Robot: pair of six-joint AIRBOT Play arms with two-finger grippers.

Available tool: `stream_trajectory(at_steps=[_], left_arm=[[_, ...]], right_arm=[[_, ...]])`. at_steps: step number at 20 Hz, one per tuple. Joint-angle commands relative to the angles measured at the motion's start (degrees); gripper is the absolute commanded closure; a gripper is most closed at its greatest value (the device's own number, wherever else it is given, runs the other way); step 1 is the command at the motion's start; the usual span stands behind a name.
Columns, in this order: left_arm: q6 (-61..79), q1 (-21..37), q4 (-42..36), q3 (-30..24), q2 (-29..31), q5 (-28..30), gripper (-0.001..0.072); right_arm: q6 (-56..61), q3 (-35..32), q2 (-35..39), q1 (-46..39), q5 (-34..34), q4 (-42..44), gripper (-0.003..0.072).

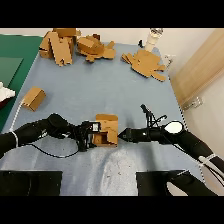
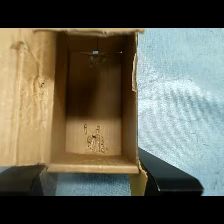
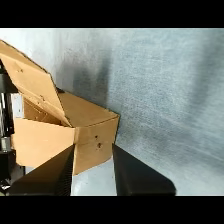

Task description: Fold the box.

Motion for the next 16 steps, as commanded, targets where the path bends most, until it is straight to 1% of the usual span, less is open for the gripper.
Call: stream_trajectory(at_steps=[1, 2, 7, 9, 10, 12, 14, 16], left_arm=[[0.0, 0.02, 0.0, -0.02, 0.02, 0.02, 0.0423], [0.0, 0.0, 0.0, -0.02, 0.02, 0.02, 0.0422], [0.0, 0.0, 0.0, -0.02, 0.02, 0.04, 0.0423], [0.0, 0.02, 0.0, -0.02, 0.02, 0.02, 0.0423], [0.0, 0.02, 0.0, -0.02, 0.02, 0.02, 0.0422], [0.0, 0.0, 0.0, -0.02, 0.02, 0.02, 0.0423], [0.0, 0.0, 0.0, -0.02, 0.02, 0.02, 0.0422], [0.0, 0.0, 0.0, -0.02, 0.02, 0.07, 0.0423]], right_arm=[[3.65, 1.49, 0.04, 2.16, 0.13, -1.51, 0.0298], [7.39, 2.69, 0.04, 3.96, -0.55, -4.04, 0.0299], [36.63, 11.17, -0.31, 15.02, -2.21, -25.49, 0.03], [46.97, 12.9, -0.57, 17.57, -0.5, -33.18, 0.03], [50.75, 13.22, -1.01, 18.78, 0.55, -35.58, 0.03], [55.21, 13.46, -2.03, 21.81, 0.39, -38.73, 0.03], [62.69, 14.29, -3.3, 25.33, 0.87, -43.58, 0.03], [67.76, 15.54, -4.96, 28.11, 2.1, -46.31, 0.0301]])
